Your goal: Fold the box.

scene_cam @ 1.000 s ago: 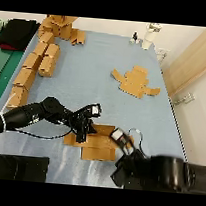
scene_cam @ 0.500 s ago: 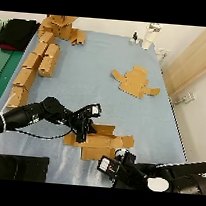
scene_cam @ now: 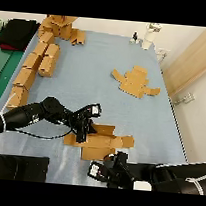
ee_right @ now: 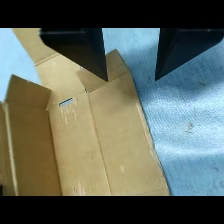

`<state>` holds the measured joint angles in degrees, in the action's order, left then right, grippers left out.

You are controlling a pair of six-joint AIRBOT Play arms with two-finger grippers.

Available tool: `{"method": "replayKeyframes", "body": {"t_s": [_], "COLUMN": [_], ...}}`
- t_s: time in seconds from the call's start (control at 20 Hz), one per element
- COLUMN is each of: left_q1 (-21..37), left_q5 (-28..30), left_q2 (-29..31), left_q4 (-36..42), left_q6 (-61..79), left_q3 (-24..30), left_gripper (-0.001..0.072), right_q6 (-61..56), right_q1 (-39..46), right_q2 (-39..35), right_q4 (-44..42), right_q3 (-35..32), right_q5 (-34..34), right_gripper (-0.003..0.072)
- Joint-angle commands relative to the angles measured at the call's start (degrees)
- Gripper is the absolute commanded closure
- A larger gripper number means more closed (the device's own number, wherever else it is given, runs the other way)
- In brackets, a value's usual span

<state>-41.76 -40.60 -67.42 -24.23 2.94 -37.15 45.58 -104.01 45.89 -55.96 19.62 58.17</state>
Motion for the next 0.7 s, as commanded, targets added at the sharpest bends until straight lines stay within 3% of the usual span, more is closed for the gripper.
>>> {"method": "replayKeyframes", "body": {"t_s": [0.0,0.65], "left_q1": [0.0,0.0], "left_q5": [0.0,0.0], "left_q2": [0.0,0.0], "left_q4": [0.0,0.0], "left_q6": [0.0,0.0], "left_q3": [0.0,0.0], "left_gripper": [0.0697,0.0697], "right_q6": [-0.1,-3.3], "right_q1": [0.7,3.0], "right_q2": [2.1,1.9], "right_q4": [1.8,10.0], "right_q3": [0.0,0.2], "right_q5": [-0.5,0.0], "right_gripper": [0.0243,0.0244]}}
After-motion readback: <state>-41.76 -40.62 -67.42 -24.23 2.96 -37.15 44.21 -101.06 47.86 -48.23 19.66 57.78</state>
